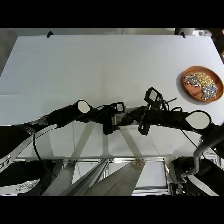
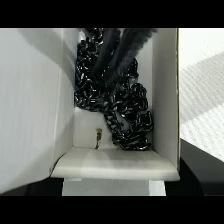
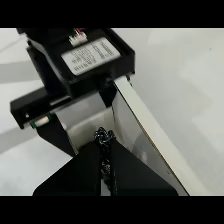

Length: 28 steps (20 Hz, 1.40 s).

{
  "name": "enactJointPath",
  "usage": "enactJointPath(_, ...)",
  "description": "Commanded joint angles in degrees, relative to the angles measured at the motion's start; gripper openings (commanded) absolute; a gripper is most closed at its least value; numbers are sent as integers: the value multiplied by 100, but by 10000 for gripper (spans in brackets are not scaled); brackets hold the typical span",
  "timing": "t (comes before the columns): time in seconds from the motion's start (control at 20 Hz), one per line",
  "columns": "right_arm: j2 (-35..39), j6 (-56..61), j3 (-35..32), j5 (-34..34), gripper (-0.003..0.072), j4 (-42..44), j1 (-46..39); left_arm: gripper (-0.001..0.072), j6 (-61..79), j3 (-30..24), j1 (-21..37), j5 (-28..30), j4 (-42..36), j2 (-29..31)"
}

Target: Fold the box and place the chain.

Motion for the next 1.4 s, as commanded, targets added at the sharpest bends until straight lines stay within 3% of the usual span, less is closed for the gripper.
enactJointPath(0.0, -509, 354, 4, -33, 78, -420, 17, 438, 2, -2, 0, 0, 0, -2)
enactJointPath(0.1, -568, 385, 9, -184, 253, -428, 17, 438, 2, -2, 0, 0, 0, -2)
enactJointPath(0.15, -535, 382, 50, -271, 311, -417, 17, 438, 2, 0, 0, 0, 0, -2)
enactJointPath(0.2, -485, 378, 111, -284, 320, -426, -26, 438, 2, 0, 0, 2, 0, -2)
enactJointPath(0.35, -157, 378, 225, -114, 319, -595, -588, 438, 2, 0, 0, 2, 0, -2)
enactJointPath(0.45, 79, 380, 225, 369, 314, -1003, -1217, 438, 2, -2, 0, 2, 0, -2)
enactJointPath(0.6, 153, 380, 223, 1327, 248, -2181, -2170, 438, 4, 0, 0, 0, 0, -2)
enactJointPath(0.75, -9, 173, 125, 1497, 239, -3226, -2774, 438, 2, 0, 0, 2, 0, -2)
enactJointPath(0.9, -411, -474, 22, 1510, 242, -3064, -2787, 438, 2, -2, 0, 0, 0, -2)
enactJointPath(1.0, -702, -522, 22, 1386, 306, -3056, -2573, 438, 2, 0, 0, 0, 0, -2)
enactJointPath(1.35, -1515, -474, 22, 592, 305, -2487, -1797, 438, 2, -2, 0, 0, 0, -2)
